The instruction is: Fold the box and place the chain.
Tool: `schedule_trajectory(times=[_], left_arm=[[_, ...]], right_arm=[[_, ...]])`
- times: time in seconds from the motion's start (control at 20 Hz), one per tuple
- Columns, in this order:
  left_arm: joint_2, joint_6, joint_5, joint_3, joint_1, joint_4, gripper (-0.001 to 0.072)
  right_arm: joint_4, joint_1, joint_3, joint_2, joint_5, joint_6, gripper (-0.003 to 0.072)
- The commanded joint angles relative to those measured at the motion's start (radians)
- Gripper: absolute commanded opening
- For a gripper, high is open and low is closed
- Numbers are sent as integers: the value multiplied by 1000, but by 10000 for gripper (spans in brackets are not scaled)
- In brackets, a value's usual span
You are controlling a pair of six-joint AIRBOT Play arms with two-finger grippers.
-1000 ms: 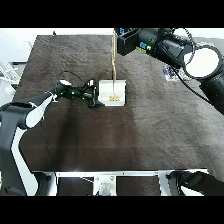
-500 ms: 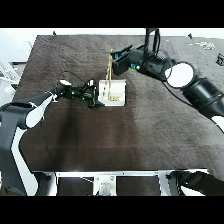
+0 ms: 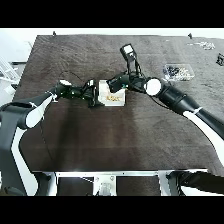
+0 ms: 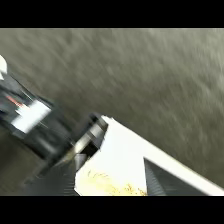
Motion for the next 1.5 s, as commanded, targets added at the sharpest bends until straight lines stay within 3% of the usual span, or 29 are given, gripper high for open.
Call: schedule_trajectory(times=[0.0,0.05,0.25,0.35,0.45,0.5,0.65,1.0,1.45], left_arm=[[1,0,0,0,1,0,542],[1,0,0,0,1,0,542],[1,0,0,0,1,0,542],[1,0,0,0,1,0,542],[1,0,0,0,1,0,542],[1,0,0,0,1,0,542],[1,0,0,0,1,0,542],[1,0,1,0,1,0,542],[1,0,1,0,1,0,542]], right_arm=[[-6,-27,-20,-50,-1,-1,386],[-24,-36,-20,-51,-4,-1,357],[-44,-85,-19,-34,-105,-1,356],[-55,-119,-14,-6,-106,-1,451],[-45,-152,-7,10,-26,-1,444],[-29,-157,-3,9,73,-1,404],[23,-129,-19,5,311,-10,400],[393,-82,-58,-20,407,-129,420],[569,-64,-107,-161,409,-224,481]])
